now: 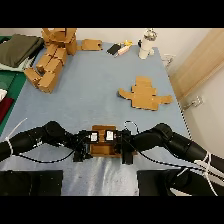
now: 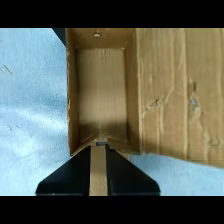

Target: Fold the box.

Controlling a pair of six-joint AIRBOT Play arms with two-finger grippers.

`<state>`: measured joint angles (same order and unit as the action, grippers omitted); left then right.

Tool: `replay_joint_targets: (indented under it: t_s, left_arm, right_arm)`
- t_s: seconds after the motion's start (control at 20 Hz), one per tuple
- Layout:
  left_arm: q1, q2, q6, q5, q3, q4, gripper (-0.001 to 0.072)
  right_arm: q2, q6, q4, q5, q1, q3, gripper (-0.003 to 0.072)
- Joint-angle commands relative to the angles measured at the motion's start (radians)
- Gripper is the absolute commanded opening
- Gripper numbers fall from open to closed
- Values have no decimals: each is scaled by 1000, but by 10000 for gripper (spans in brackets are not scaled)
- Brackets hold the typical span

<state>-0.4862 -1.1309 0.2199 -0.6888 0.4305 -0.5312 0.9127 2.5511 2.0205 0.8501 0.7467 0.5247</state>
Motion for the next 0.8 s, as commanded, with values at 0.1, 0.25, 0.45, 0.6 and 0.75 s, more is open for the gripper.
replay_joint_targets:
  t_s: [0.1,0.25,0.45,0.6,0.75]
  left_arm:
    - [0,0,0,0,0,0,503]
    - [0,-1,0,0,0,0,503]
    - [0,-1,0,0,0,0,503]
    - [0,-1,0,0,0,1,503]
    - [0,-1,0,0,0,1,503]
  right_arm:
    - [36,27,28,-53,31,0,449]
    - [36,27,29,-37,31,0,528]
    - [40,27,25,-30,31,0,603]
    - [39,10,1,-20,30,0,566]
    - [11,-102,-107,21,27,2,369]
